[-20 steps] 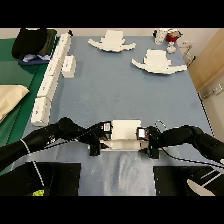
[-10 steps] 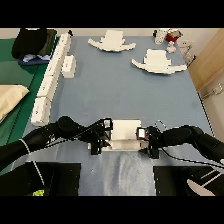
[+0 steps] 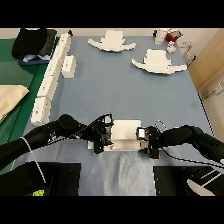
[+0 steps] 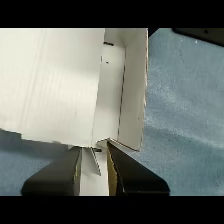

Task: Fold the box.

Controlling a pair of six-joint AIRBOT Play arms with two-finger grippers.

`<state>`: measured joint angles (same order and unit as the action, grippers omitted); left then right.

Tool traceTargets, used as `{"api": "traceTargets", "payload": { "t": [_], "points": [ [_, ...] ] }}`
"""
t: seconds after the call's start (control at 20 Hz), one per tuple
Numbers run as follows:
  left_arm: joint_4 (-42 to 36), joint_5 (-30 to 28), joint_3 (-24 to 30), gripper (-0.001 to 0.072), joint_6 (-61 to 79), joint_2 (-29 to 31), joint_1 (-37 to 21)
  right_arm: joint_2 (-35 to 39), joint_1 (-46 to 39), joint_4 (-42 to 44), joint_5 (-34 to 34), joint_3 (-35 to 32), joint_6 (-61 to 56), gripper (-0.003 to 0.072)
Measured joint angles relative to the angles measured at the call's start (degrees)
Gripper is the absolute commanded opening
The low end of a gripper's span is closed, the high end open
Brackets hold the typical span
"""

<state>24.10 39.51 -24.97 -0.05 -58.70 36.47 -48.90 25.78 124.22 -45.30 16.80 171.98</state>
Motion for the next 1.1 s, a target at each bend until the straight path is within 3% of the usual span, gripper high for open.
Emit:
{"api": "traceTargets", "payload": {
  "t": [1.1],
  "points": [
    [-3.28, -0.96, -2.12, 0.0255, -5.51, -2.71, -3.26, 0.02, -0.02, 0.04, 0.02, 0.0, -0.02, 0.0436]
  ]
}}
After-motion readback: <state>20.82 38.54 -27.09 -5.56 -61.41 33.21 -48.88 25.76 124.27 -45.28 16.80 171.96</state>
